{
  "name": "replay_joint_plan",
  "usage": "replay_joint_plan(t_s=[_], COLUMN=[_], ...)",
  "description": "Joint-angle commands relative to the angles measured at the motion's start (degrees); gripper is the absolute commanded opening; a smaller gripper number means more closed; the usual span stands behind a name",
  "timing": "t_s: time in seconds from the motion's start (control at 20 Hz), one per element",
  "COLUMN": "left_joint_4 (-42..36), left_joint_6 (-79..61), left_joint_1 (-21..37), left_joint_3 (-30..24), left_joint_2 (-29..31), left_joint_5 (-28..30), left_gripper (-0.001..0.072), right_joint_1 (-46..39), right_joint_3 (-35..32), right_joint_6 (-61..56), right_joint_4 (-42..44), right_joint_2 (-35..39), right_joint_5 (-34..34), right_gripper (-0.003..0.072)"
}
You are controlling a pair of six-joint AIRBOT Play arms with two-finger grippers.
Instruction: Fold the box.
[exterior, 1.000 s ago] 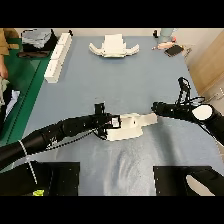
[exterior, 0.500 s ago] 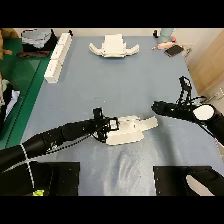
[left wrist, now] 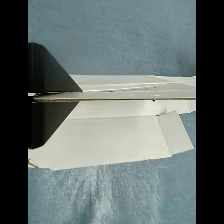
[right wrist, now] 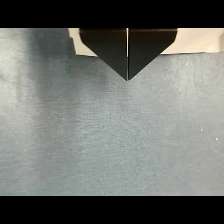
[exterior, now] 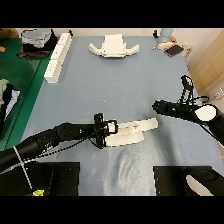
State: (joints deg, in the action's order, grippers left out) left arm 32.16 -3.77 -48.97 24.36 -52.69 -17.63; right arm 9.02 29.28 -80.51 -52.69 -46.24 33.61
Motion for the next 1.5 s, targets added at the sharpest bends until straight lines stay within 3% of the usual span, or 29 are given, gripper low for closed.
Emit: replay_joint_plan(t_s=[0.0,0.3,0.5,0.75,0.9,1.15,1.35,1.45], left_joint_4=[-0.26,-0.24,-0.13,-0.11,0.02,4.28,4.66,3.23], left_joint_6=[1.97,2.86,3.82,5.35,6.21,8.2,7.85,7.87], left_joint_1=[0.5,0.55,5.29,16.11,17.27,17.29,18.23,20.17], left_joint_3=[0.63,2.08,5.46,11.8,15.34,21.79,22.6,22.84], left_joint_2=[0.28,-1.31,-1.27,-4.87,-8.22,-13.18,-14.1,-14.1], left_joint_5=[-5.79,-6.54,-7.3,-24.44,-31.47,-35.47,-34.64,-37.48], left_gripper=[0.0014,0.0014,0.0014,0.0014,0.0015,0.0015,0.0015,0.0015], right_joint_1=[0.04,0.04,0.04,0.04,0.04,0.04,0.04,0.04], right_joint_3=[0.04,0.07,0.07,0.07,0.07,0.07,0.04,0.04], right_joint_6=[-0.02,-0.02,-0.04,-0.02,-0.02,-0.04,-0.02,-0.02], right_joint_4=[0.0,0.02,0.02,0.02,0.02,0.02,0.0,0.0], right_joint_2=[0.04,0.07,0.07,0.07,0.07,0.07,0.07,0.07], right_joint_5=[0.2,0.39,0.42,0.42,0.42,0.44,0.46,0.46], right_gripper=[0.0001,0.0001,0.0,0.0001,0.0001,0.0001,0.0001,0.0001])
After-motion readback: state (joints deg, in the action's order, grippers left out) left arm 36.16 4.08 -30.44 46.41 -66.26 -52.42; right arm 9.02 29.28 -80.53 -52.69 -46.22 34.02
